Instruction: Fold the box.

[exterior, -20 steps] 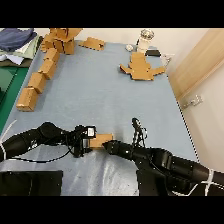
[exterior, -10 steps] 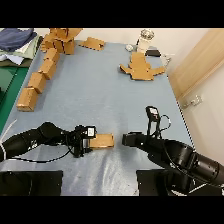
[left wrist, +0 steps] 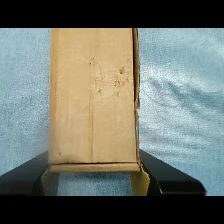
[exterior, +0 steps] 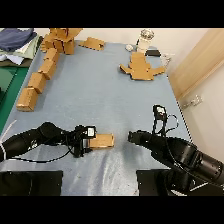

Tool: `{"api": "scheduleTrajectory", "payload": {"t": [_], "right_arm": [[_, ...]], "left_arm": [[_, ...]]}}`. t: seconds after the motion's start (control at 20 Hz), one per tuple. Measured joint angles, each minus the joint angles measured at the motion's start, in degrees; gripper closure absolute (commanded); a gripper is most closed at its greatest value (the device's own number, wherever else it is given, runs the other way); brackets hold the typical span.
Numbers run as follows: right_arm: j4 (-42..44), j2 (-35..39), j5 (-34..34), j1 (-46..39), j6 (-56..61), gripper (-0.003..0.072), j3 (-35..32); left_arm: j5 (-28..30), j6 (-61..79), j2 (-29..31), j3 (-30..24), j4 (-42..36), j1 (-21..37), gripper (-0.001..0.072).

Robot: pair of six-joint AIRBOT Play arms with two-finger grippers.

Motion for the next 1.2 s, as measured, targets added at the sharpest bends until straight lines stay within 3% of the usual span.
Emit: {"api": "scheduleTrajectory", "payload": {"t": [0.45,0.75,1.0,1.2], "right_arm": [[-1.97,-4.17,-0.31,-0.09,5.25,0.0683,0.02],[-2.23,-7.21,1.22,-0.09,6.93,0.0683,0.02],[-3.65,-7.67,1.68,-0.09,7.28,0.0682,0.02],[-5.22,-7.76,1.73,-0.09,7.37,0.0683,0.02]], "left_arm": [[0.0,-0.72,-0.02,0.24,-1.07,0.0,0.0321],[1.68,-13.68,-0.02,4.9,-1.4,0.87,0.0321],[12.52,-23.52,-0.98,10.67,-1.46,6.03,0.0321],[18.93,-26.32,-7.52,18.4,-1.36,13.57,0.0321]]}}
